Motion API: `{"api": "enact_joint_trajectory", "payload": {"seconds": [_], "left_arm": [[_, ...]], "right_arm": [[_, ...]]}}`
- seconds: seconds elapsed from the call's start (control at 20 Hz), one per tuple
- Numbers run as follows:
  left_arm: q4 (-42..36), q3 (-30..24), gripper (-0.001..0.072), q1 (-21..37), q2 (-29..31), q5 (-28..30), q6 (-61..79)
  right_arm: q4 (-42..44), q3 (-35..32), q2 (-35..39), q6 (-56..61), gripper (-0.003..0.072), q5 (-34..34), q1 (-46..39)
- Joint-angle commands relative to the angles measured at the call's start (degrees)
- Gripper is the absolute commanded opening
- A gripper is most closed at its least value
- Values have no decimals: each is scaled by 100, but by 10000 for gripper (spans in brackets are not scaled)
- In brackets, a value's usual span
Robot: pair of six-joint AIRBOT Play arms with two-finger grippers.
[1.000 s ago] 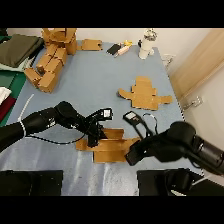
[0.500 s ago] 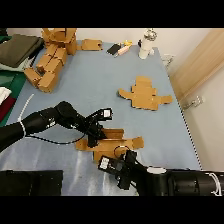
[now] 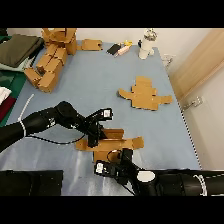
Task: Fold the box.
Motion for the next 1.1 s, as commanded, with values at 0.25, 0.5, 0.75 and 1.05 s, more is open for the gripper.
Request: {"api": "enact_joint_trajectory", "payload": {"seconds": [0.25,0.5,0.75,1.05], "left_arm": [[0,7,14,0,2,2,2],[0,7,13,0,2,0,2],[0,7,13,0,2,-4,2],[0,7,13,0,2,-4,2]], "right_arm": [[-647,-4,28,476,408,-308,9],[-719,-4,197,494,720,-409,-195],[-417,-254,973,-129,720,-68,-914],[52,-577,1661,-1266,720,748,-1746]]}}
